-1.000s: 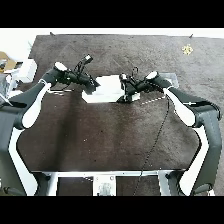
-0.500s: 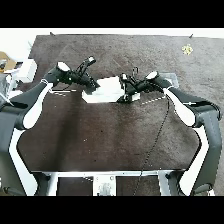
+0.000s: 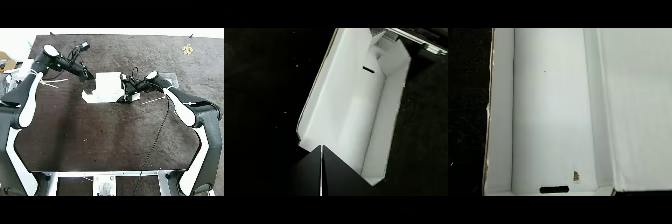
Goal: Fold the box and place the chain.
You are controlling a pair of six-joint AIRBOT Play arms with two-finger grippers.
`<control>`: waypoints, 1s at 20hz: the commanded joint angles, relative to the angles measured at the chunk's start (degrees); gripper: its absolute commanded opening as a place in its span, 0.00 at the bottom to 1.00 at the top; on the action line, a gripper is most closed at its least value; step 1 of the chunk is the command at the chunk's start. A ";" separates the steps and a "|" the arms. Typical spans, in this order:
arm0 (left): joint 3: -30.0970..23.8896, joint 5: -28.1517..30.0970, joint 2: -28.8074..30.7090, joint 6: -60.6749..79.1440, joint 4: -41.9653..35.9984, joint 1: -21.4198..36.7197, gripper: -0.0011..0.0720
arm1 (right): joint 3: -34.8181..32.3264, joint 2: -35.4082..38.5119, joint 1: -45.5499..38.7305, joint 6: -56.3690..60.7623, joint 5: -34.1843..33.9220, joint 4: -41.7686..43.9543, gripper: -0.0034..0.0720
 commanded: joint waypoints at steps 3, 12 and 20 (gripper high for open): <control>1.68 -10.69 1.29 5.66 3.87 1.14 0.03 | -0.02 -0.02 0.04 0.09 0.02 0.02 0.56; -16.22 2.05 1.29 22.10 7.58 0.22 0.99 | -0.02 -0.02 0.02 0.09 0.00 0.00 0.56; -17.79 7.43 1.29 27.52 5.90 -2.32 0.99 | -0.02 -0.02 0.02 0.09 0.00 0.02 0.56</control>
